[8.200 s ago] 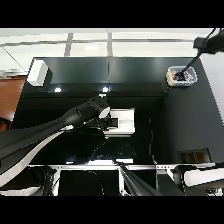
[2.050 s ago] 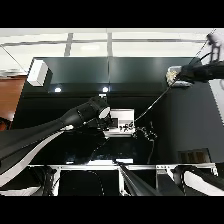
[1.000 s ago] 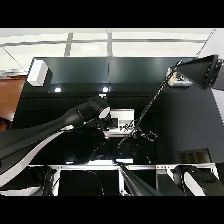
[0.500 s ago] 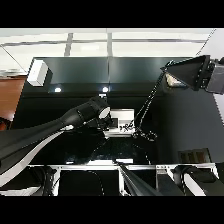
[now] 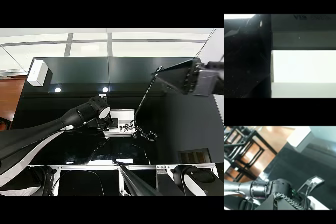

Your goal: Fold the box and place the chain.

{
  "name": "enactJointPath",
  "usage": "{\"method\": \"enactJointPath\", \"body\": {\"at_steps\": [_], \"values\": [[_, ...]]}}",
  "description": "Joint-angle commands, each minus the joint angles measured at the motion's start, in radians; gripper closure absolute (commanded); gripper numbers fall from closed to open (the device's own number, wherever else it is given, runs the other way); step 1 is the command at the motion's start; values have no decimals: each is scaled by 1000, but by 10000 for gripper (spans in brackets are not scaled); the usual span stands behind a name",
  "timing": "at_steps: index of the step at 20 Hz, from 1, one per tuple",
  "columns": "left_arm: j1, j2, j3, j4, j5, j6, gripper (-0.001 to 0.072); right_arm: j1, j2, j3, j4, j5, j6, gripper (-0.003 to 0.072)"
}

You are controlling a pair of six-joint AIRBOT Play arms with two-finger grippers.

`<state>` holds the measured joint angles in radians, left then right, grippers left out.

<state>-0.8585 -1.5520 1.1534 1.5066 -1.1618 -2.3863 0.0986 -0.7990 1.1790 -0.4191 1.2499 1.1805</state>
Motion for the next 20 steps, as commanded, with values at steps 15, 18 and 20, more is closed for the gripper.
{"method": "enactJointPath", "body": {"at_steps": [15, 18, 20], "values": [[0, 0, 0, 0, 0, 0, 678, 223, -77, -557, -25, -380, 31, 672], [0, 0, 0, 0, 0, 0, 678, 236, -103, -557, -23, -382, 32, 672], [0, 0, 0, 0, 0, 0, 678, 236, -103, -557, -23, -383, 32, 671]]}}
